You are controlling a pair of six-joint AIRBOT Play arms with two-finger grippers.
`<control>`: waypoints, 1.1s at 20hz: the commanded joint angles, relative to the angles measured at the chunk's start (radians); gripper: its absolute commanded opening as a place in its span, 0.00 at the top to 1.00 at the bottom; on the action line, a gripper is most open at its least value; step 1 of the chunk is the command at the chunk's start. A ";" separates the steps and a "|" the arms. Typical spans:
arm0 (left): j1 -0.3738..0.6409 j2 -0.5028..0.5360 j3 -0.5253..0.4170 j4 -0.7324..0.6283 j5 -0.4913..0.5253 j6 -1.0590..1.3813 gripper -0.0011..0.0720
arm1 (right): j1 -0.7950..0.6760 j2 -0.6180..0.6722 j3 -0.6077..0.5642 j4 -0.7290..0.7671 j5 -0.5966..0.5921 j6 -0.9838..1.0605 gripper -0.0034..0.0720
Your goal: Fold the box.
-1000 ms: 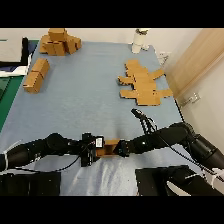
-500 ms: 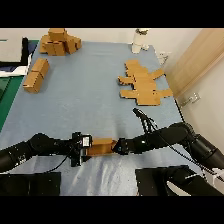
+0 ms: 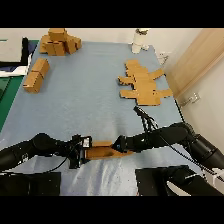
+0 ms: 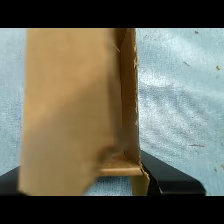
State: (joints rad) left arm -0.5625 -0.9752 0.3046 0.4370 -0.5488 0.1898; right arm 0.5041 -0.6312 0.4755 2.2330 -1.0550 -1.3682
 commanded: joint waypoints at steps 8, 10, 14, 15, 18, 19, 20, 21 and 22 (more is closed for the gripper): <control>0.001 -0.012 0.000 -0.018 -0.004 0.001 0.32 | 0.094 -0.006 -0.001 0.065 0.095 0.010 0.95; 0.001 -0.012 0.000 -0.018 -0.004 0.001 0.32 | 0.180 -0.041 -0.001 0.077 0.233 0.010 0.95; 0.001 -0.012 0.000 -0.018 -0.004 0.001 0.32 | 0.296 -0.183 0.023 0.076 0.517 -0.021 0.95; 0.001 -0.012 0.000 -0.017 -0.004 0.001 0.32 | 0.299 -0.223 0.044 0.074 0.547 -0.048 0.95; 0.001 -0.012 0.000 -0.017 -0.004 0.001 0.32 | 0.299 -0.321 0.110 0.018 0.566 -0.066 0.95; 0.001 -0.012 0.000 -0.017 -0.004 0.002 0.32 | 0.299 -0.349 0.122 0.003 0.568 -0.066 0.95; 0.001 -0.012 0.000 -0.017 -0.004 0.001 0.32 | 0.299 -0.377 0.129 -0.017 0.570 -0.066 0.95; 0.001 -0.012 0.000 -0.017 -0.004 0.002 0.32 | 0.299 -0.406 0.130 -0.029 0.570 -0.066 0.95; 0.001 -0.012 0.000 -0.017 -0.004 0.002 0.32 | 0.299 -0.432 0.130 -0.031 0.568 -0.066 0.95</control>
State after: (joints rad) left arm -0.5625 -0.9867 0.3050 0.4191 -0.5529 0.1905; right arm 0.7975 -0.9855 0.5858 2.2410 -0.5171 -1.4246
